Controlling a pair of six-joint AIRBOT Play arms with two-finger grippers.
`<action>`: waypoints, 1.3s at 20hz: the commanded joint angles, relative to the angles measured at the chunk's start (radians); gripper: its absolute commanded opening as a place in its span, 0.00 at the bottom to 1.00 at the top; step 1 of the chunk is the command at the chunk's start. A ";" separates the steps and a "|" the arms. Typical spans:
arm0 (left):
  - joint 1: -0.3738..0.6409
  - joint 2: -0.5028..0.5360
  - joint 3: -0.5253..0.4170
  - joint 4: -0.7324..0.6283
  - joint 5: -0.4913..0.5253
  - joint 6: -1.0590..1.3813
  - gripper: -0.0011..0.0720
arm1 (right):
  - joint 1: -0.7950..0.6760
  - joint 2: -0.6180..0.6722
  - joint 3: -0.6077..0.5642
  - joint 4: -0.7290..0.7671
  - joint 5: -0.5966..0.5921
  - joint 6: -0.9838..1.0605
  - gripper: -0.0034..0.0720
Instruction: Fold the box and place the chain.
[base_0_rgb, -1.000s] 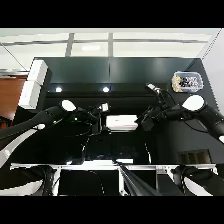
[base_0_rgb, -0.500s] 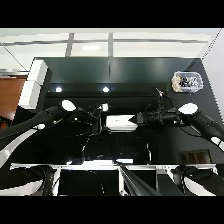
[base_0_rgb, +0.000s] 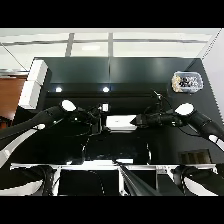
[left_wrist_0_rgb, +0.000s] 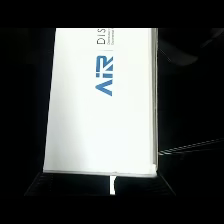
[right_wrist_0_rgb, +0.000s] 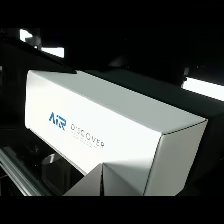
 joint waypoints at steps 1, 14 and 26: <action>0.000 0.000 0.000 -0.002 -0.001 -0.001 0.51 | 0.001 -0.002 0.000 -0.027 -0.009 0.008 0.06; 0.008 0.043 0.008 0.005 0.002 -0.027 0.99 | -0.241 0.174 0.179 0.000 0.279 0.029 0.06; -0.164 0.134 0.159 0.055 0.070 -0.184 0.99 | -0.579 0.319 0.183 -0.020 0.343 0.061 0.06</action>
